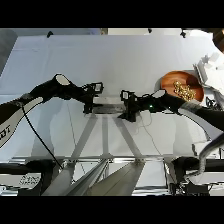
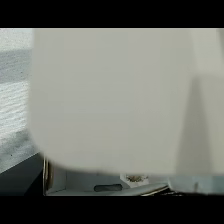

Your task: Fold the box and place the chain.

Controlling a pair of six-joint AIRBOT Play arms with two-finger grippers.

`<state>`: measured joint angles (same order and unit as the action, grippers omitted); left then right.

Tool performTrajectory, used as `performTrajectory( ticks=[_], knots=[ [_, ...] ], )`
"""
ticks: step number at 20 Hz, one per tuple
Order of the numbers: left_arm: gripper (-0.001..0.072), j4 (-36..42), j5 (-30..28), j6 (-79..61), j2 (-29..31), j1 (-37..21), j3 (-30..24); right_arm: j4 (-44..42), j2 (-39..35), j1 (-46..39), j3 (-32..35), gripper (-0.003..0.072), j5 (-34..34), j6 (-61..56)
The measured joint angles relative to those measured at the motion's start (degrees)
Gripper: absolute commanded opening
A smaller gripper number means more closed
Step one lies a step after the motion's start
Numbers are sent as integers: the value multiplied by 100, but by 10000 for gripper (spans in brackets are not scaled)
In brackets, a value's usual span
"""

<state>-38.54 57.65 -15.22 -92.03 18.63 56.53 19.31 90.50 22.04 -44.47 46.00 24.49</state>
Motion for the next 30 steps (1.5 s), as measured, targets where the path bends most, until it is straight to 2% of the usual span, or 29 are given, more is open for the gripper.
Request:
performTrajectory(
  ticks=[24,25,26,28,29,30],
  knots=[
    [13,37,15,15,0,0,0,-4,0,0,0,380,0,4],
    [38,37,20,15,0,0,0,-4,0,0,0,380,0,4],
    [141,42,24,15,0,0,0,-7,0,0,0,380,0,4],
    [489,55,22,20,4,-11,0,-13,0,0,-2,380,-7,4],
    [583,57,2,20,9,-24,0,-11,0,0,-4,380,20,31],
    [581,59,-17,17,13,-44,0,-7,0,2,-2,380,20,35]
  ],
)
